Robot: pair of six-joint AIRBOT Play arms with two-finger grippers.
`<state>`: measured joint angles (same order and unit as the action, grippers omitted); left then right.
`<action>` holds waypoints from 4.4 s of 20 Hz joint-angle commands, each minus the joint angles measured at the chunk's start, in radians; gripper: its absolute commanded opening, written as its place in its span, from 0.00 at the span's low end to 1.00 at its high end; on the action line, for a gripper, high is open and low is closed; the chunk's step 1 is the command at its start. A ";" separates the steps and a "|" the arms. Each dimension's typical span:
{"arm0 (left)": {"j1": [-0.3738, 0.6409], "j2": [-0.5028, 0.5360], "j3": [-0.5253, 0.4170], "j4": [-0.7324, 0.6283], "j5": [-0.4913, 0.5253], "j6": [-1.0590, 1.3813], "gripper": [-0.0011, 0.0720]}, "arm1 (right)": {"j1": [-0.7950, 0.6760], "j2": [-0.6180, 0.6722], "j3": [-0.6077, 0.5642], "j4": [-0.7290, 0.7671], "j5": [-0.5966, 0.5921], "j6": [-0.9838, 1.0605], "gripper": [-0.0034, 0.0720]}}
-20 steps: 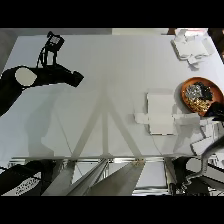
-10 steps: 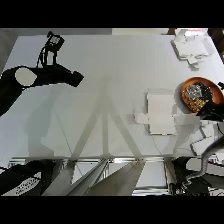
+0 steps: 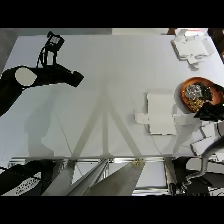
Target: Fold the box and place the chain.
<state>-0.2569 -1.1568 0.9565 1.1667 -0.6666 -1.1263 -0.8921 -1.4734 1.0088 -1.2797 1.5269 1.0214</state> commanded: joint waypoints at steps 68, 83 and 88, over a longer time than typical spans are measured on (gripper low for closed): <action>0.000 0.001 0.001 0.000 0.000 0.000 0.97 | 0.864 -0.410 0.481 0.175 -0.048 -0.061 0.44; 0.000 0.001 0.001 0.000 0.000 0.000 0.97 | 0.867 -0.246 0.481 0.292 -0.163 -0.185 0.06; 0.000 0.001 0.001 0.000 0.000 0.000 0.97 | 0.867 -0.114 0.477 0.301 -0.200 -0.135 0.06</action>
<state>-0.2569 -1.1568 0.9565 1.1664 -0.6666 -1.1263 -0.0257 -1.6550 1.4879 -0.9859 1.3674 0.8547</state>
